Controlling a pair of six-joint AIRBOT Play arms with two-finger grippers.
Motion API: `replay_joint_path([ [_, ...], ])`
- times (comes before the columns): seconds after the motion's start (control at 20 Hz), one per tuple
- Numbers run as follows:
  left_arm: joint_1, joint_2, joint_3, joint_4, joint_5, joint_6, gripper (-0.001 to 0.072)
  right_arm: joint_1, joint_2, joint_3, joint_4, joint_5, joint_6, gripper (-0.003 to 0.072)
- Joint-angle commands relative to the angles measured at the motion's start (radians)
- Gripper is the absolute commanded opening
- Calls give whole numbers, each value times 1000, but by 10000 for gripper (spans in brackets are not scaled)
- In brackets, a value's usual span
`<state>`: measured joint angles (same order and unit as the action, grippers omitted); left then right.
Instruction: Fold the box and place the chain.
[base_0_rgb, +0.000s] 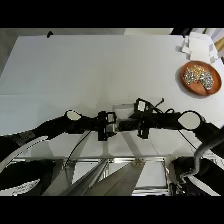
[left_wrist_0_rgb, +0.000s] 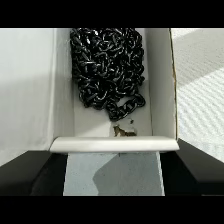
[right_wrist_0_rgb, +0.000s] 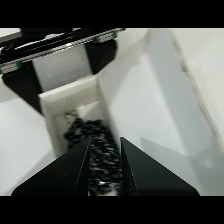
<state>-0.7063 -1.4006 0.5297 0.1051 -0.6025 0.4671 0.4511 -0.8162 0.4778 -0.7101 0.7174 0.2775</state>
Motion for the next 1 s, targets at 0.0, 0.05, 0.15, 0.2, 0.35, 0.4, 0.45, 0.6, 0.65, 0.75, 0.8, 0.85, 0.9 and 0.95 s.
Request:
replay_joint_path([
  [0.0,0,1,0,0,0,0,150,-140,123,2,-75,35,24,212],
  [0.05,0,1,0,0,0,0,150,-209,148,2,-130,47,76,155],
  [0.15,0,1,0,0,0,0,150,-357,157,1,-277,27,290,117],
  [0.2,0,0,0,0,0,0,150,-415,149,1,-376,-16,457,129],
  [0.35,0,1,1,0,0,0,150,-478,96,1,-616,-161,858,382],
  [0.4,0,1,0,0,0,0,150,-478,70,1,-659,-168,878,380],
  [0.45,0,1,0,0,0,0,150,-478,40,2,-681,-179,878,344],
  [0.6,0,0,1,0,0,0,150,-478,-57,43,-708,-212,878,328],
  [0.65,0,0,0,0,0,0,150,-478,-96,67,-708,-208,878,328],
  [0.75,0,0,0,0,0,0,150,-478,-190,122,-707,-171,879,328],
  [0.8,0,1,0,0,0,0,150,-478,-243,148,-707,-143,883,328],
  [0.85,0,1,0,0,0,0,150,-478,-289,168,-708,-117,899,329],
  [0.9,0,1,0,0,0,0,150,-476,-334,183,-706,-92,906,338],
  [0.95,0,0,0,0,0,0,150,-468,-373,195,-706,-73,904,340],
])
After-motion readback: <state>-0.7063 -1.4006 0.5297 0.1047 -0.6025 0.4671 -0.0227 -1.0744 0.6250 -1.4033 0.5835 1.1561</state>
